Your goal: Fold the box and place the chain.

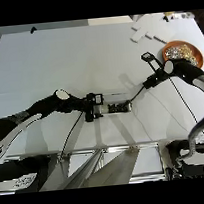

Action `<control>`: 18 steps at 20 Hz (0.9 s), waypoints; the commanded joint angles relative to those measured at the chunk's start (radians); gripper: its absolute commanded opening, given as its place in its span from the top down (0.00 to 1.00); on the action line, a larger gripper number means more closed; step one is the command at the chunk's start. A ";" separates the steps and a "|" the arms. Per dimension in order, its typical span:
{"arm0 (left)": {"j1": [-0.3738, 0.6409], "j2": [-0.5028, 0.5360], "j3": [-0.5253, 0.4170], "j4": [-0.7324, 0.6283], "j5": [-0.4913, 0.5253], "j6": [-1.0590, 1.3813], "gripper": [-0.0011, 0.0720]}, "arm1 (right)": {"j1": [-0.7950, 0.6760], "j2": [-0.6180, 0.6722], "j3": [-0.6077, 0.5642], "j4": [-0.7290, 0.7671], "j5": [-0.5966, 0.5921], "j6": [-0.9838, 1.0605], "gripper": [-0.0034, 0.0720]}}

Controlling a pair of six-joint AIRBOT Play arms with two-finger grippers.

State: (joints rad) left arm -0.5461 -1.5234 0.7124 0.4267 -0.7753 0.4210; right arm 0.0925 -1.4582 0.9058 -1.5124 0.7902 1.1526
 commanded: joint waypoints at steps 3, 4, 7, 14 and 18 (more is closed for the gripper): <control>0.000 0.000 0.000 0.000 0.000 0.000 0.97 | 0.000 0.025 -0.001 -0.003 0.017 -0.003 0.94; 0.000 0.000 0.000 0.000 0.000 0.000 0.97 | 0.000 0.047 -0.001 -0.006 0.012 -0.003 0.94; 0.000 0.000 0.000 0.000 0.000 0.000 0.97 | 0.000 0.083 -0.001 -0.004 -0.009 -0.002 0.93; 0.000 0.000 0.000 0.000 0.000 0.000 0.97 | -0.001 0.045 -0.001 -0.011 -0.057 0.053 0.70; 0.000 0.000 0.000 0.000 0.000 0.000 0.97 | -0.001 -0.013 -0.001 -0.010 -0.047 0.056 0.71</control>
State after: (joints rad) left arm -0.5461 -1.5234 0.7124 0.4271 -0.7753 0.4210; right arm 0.0917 -1.4380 0.9054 -1.5253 0.7410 1.2011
